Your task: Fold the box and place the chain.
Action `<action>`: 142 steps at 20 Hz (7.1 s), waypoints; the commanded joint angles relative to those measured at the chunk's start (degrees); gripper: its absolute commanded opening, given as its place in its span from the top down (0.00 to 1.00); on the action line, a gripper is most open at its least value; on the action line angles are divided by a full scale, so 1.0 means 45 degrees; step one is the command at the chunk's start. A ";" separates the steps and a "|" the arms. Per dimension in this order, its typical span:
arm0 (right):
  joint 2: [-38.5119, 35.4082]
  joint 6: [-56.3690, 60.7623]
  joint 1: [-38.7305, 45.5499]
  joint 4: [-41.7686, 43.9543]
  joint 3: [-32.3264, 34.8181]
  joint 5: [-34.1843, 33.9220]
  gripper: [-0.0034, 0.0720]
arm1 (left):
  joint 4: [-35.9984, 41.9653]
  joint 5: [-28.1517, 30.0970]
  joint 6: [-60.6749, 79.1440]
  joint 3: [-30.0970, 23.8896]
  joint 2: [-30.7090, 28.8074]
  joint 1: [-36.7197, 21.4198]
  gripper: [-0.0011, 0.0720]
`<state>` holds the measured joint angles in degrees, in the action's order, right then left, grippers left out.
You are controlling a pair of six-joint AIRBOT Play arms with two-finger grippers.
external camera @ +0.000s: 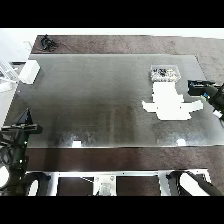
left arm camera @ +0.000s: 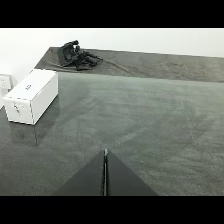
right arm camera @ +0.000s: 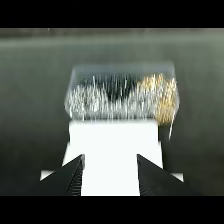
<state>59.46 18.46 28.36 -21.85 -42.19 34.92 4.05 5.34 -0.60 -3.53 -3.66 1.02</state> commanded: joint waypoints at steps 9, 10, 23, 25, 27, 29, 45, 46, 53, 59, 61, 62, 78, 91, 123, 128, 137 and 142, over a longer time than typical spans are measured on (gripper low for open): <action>0.8476 0.7465 0.5508 -0.7728 -1.1642 1.1497 0.36 | 0.0000 0.0000 0.0005 0.0010 0.0000 0.0005 0.96; 0.8743 0.7470 0.5421 -0.7873 -1.2546 1.1516 0.36 | -0.0005 0.0000 0.0005 0.0010 0.0000 0.0005 0.96; 1.1657 0.6737 0.4265 -0.8631 -1.4562 1.2546 0.36 | 0.0000 0.0000 0.0005 0.0010 0.0000 0.0005 0.96; 1.1788 0.6713 0.4192 -0.8626 -1.4557 1.2551 0.36 | 0.0000 0.0000 0.0005 0.0010 0.0000 0.0005 0.96; 1.1910 0.6460 0.4051 -0.8621 -1.4552 1.2590 0.36 | 0.0000 0.0000 0.0005 0.0010 0.0000 0.0005 0.96; 1.2036 0.6455 0.3929 -0.8636 -1.4547 1.2648 0.36 | 0.0000 0.0000 0.0005 0.0010 0.0000 0.0005 0.96; 1.3085 0.6086 0.2773 -0.8636 -1.4299 1.4892 0.56 | 0.0000 0.0000 0.0005 0.0010 0.0000 0.0005 0.96; 1.3085 0.6081 0.2725 -0.8626 -1.4154 1.4887 0.61 | 0.0000 0.0005 0.0005 0.0010 0.0000 0.0005 0.96; 1.1944 0.5547 0.2676 -0.6975 -1.3202 1.5688 0.96 | 0.0000 0.0000 0.0005 0.0010 0.0000 0.0005 0.96; 0.9122 0.5863 0.1953 -0.5498 -1.0127 1.4804 0.96 | 0.0000 -0.0005 0.0005 0.0010 0.0000 0.0005 0.96; 0.8291 0.5897 0.1375 -0.4711 -0.9092 1.4202 0.96 | 0.0000 0.0005 0.0005 0.0010 0.0000 0.0005 0.96; 0.7941 0.5906 0.1049 -0.4187 -0.8612 1.3828 0.96 | 0.0000 0.0000 0.0005 0.0010 0.0000 0.0005 0.96; 0.8563 0.6470 -0.6606 -0.1200 -0.6465 0.7111 0.96 | -0.0005 0.0019 0.0005 0.0024 0.0000 0.0005 0.96; 0.9185 0.6902 -0.6679 -0.1904 -0.6567 0.5435 0.96 | -0.0005 -0.1569 0.0010 0.0029 0.0000 0.0005 0.29; 0.9748 0.6518 -0.6708 -0.2448 -0.7179 0.5440 0.95 | -0.0175 -0.5051 0.1583 0.5357 0.8918 0.0005 0.35; 0.9748 0.6518 -0.6708 -0.2448 -0.7179 0.5440 0.95 | -0.0797 -0.7854 0.0641 1.0433 1.5810 0.0005 0.35; 0.9748 0.6513 -0.6708 -0.2453 -0.7179 0.5440 0.95 | -1.0501 -1.4416 -0.9607 1.9997 2.3076 0.0005 0.35; 0.9748 0.6518 -0.6708 -0.2453 -0.7179 0.5445 0.95 | -1.0482 -1.6373 -1.0744 2.3047 2.5203 0.0005 0.35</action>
<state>103.31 47.77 -1.76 -32.88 -74.46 59.37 -40.51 -61.01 -43.09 91.98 103.85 1.08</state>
